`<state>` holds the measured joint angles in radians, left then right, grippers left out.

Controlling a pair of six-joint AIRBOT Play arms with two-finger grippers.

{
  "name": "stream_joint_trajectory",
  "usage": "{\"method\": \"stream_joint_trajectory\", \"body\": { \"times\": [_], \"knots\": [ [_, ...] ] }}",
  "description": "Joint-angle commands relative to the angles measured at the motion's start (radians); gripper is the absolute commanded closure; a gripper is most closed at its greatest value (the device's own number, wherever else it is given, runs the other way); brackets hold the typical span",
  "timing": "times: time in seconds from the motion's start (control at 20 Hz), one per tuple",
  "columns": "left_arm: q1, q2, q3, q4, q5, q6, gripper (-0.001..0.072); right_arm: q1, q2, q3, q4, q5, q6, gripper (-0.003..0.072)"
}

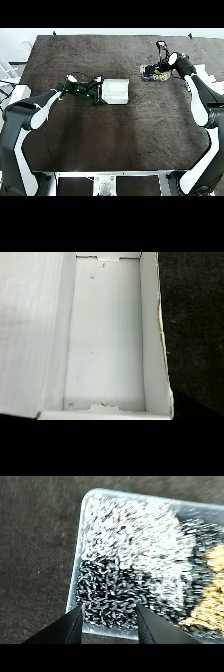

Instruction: Fold the box and place the chain.

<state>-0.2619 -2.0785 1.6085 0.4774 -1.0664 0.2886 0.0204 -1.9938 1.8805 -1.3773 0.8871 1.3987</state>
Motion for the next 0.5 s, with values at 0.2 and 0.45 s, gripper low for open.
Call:
{"method": "stream_joint_trajectory", "body": {
  "times": [0.2, 0.45],
  "knots": [
    [0.001, 0.0, 0.0, 0.0, 0.0, 0.0, 0.0344, -0.003, -0.043, 0.02, 0.062, 0.035, -0.072, 0.0369],
    [0.001, 0.0, 0.0, 0.0, 0.0, 0.0, 0.0344, -0.003, -0.044, 0.028, 0.058, 0.035, -0.102, 0.0677]
  ]
}}
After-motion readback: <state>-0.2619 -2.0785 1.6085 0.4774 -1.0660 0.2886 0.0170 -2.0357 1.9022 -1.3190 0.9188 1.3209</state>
